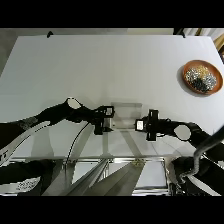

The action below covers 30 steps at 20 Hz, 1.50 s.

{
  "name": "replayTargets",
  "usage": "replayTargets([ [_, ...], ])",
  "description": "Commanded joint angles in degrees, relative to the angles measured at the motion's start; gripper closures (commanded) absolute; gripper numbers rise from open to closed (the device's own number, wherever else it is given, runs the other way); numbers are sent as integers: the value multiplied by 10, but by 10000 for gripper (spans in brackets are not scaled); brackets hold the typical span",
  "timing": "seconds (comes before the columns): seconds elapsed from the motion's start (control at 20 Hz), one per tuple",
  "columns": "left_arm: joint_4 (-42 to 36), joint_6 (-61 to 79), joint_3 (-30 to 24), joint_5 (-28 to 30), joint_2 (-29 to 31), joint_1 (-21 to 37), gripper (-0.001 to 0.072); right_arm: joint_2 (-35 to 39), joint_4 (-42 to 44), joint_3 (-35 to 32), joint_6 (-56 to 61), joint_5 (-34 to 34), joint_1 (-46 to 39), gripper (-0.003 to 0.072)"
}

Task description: Fold the box and place the chain.

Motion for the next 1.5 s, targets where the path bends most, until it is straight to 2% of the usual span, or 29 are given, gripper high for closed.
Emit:
replayTargets([
  [0.0, 1, 2, 0, -2, 0, 0, 679, 0, 0, 0, -86, -2, 1, 512],
  [0.5, 1, 2, 0, -2, 0, 0, 679, 0, 3, 0, -133, -2, 1, 517],
  [0.6, 1, 2, 0, -2, 0, 0, 679, 0, 18, 0, -134, -2, 3, 541],
  [0.65, 1, 2, 0, -2, 0, 0, 679, 0, 18, 0, -136, -2, 9, 615],
  [0.7, 1, 2, 0, -2, 0, 0, 679, 0, 26, 0, -145, -2, 17, 657],
  [0.85, 1, 2, 0, -2, 0, 0, 679, 0, 31, 0, -146, -1, 32, 646],
  [0.95, 1, 2, 0, -2, 0, 0, 679, 0, 30, 0, -146, -1, 32, 613],
  [1.0, 1, 2, 0, -2, 0, 0, 679, 0, 30, 0, -146, 0, 32, 527],
  [1.05, 1, 2, 0, -2, 0, 0, 679, 0, 31, 0, -146, 0, 32, 400],
  [1.1, 1, 2, 0, -2, 0, 0, 679, 0, 30, 0, -146, 2, 32, 346],
  [1.3, 1, 2, 0, -2, 0, 0, 679, 0, 30, 0, -146, 1, 32, 348],
  [1.35, 1, 2, 0, -2, 0, 0, 679, 0, 26, 0, -146, 0, 31, 398],
  [1.45, 1, 2, 0, -2, 0, 0, 679, 12, -5, 0, -132, 0, 31, 676],
])
